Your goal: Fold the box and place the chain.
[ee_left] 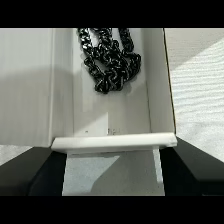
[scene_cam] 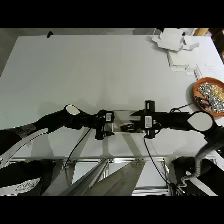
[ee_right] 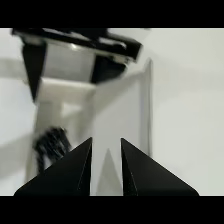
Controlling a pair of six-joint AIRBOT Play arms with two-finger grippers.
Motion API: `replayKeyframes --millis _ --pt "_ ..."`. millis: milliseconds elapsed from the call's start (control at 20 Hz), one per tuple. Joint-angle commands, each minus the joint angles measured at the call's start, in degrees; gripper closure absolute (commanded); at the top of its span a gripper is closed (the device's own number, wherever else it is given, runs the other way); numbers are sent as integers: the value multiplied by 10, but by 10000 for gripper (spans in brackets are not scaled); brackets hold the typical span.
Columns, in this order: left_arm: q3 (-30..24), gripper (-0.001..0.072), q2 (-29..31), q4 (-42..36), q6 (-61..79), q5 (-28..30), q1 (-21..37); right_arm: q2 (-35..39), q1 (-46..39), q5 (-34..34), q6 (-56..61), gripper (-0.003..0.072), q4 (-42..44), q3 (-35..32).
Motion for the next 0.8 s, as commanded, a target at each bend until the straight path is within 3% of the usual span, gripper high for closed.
replayKeyframes --millis 0,250,500,750 --pt "0 437 0 0 0 0 0 44 -82 32 1 485 -108 0" --pt "0 437 0 0 0 0 0 -30 -203 48 -21 487 -150 0" --pt "0 437 0 0 0 0 0 -158 -206 48 -120 488 -127 0" --pt "0 437 0 0 0 0 0 -200 -206 37 -190 488 -98 0"
